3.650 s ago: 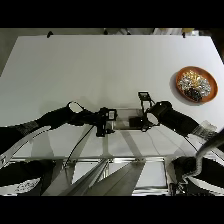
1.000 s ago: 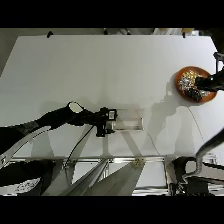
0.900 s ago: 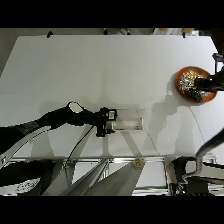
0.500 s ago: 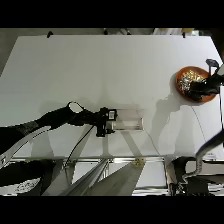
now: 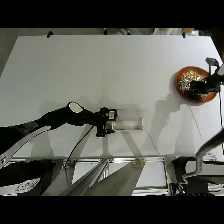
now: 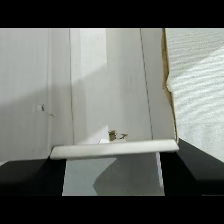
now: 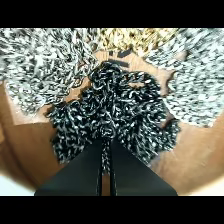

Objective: Fold the box and place the chain.

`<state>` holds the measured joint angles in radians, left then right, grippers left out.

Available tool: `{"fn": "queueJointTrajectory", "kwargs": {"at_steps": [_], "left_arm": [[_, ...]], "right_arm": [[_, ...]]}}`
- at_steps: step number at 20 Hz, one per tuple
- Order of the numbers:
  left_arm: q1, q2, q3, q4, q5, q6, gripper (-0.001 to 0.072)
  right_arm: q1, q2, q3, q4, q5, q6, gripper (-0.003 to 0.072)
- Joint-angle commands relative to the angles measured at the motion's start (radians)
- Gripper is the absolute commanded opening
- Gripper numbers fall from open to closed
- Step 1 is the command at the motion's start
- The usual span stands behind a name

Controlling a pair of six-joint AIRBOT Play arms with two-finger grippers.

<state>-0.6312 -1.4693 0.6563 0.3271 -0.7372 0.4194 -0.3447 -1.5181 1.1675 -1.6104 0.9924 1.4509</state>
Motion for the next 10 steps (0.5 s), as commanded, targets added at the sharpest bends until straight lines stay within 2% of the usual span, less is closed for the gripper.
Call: {"fn": "queueJointTrajectory", "kwargs": {"at_steps": [1,5,10], "left_arm": [[0.0,0.0,0.001,0.0,0.0,0.0,0.0391],[0.0,0.0,0.001,0.0,0.0,0.0,0.0391],[0.0,0.0,0.001,0.0,0.0,0.0,0.0391]], "right_arm": [[0.001,0.087,0.0,0.005,0.006,-0.02,0.0017],[0.001,0.236,0.0,0.146,0.084,-0.099,0.0017],[0.01,0.507,0.0,0.491,0.216,-0.208,0.0017]]}}
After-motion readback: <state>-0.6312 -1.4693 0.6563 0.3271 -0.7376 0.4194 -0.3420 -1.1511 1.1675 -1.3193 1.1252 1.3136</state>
